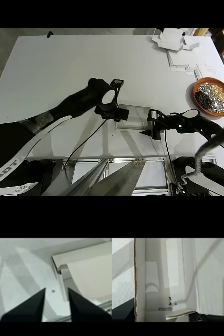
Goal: Fold the box and place the chain.
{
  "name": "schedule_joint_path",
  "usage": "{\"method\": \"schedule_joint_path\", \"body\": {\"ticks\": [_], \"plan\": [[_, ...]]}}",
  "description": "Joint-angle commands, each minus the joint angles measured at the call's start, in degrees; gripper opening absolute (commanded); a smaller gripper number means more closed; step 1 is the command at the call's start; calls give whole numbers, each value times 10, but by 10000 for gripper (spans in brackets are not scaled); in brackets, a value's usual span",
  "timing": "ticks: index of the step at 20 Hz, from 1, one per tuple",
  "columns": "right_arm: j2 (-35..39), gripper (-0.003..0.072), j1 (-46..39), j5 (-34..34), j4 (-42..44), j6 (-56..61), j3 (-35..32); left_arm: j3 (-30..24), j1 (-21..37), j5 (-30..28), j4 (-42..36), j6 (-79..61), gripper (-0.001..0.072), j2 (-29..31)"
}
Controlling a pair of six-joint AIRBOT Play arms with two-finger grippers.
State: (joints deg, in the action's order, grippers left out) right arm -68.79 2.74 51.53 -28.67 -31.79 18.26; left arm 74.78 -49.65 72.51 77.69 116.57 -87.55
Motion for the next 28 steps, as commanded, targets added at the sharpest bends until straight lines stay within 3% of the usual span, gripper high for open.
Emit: {"method": "schedule_joint_path", "body": {"ticks": [1,3,5,11,14,18,20,28], "plan": [[0,467,0,1,0,0,0,0,34,50,-10,-144,543,34],[0,467,0,1,0,0,0,0,63,90,-9,-252,685,46],[0,467,0,1,0,0,0,-23,96,80,-19,-370,694,57],[0,467,0,1,0,0,0,-241,182,-144,-219,-1019,693,102],[0,467,0,1,0,0,0,-291,186,-198,-301,-1298,687,92],[0,467,0,1,0,0,0,-292,186,-261,-436,-1369,695,44],[0,467,0,1,0,0,0,-292,182,-264,-500,-1396,697,33],[0,467,0,1,0,0,0,-293,174,-212,-515,-1423,698,26]]}}
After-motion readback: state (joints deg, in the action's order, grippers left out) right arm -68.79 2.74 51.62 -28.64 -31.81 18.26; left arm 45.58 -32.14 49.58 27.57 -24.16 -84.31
